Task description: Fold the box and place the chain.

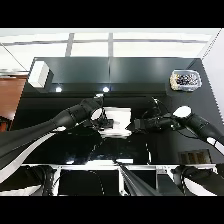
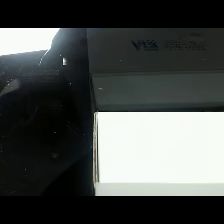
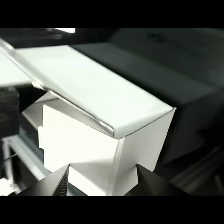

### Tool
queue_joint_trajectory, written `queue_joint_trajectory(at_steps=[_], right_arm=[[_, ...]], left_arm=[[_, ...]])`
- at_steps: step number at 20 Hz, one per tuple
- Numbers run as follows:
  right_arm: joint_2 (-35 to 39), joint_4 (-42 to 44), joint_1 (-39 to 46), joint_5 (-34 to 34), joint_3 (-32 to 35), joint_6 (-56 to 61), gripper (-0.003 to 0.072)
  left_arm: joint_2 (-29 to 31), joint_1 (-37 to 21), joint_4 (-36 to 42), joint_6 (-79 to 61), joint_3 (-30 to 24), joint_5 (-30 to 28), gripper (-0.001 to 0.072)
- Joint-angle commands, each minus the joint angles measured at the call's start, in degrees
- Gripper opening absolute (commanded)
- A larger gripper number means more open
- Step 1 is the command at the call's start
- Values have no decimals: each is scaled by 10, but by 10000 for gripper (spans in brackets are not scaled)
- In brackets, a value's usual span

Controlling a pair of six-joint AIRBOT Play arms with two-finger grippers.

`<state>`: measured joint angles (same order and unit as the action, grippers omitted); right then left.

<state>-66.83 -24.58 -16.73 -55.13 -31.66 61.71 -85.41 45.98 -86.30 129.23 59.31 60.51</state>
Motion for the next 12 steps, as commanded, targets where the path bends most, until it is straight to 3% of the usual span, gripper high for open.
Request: queue_joint_trajectory(at_steps=[1, 3, 6, 12], right_arm=[[0, -73, -48, 58, -29, 87, 468], [-2, -121, -79, 106, -41, 137, 468], [-7, -243, -110, 102, -71, 267, 468], [-42, -437, -191, 22, -160, 440, 468]], left_arm=[[0, 0, 0, 0, 0, 0, 27], [0, 0, 0, 0, 0, 0, 27], [0, 0, 0, 0, 0, -3, 27], [0, 0, 0, 0, 0, -3, 27]])
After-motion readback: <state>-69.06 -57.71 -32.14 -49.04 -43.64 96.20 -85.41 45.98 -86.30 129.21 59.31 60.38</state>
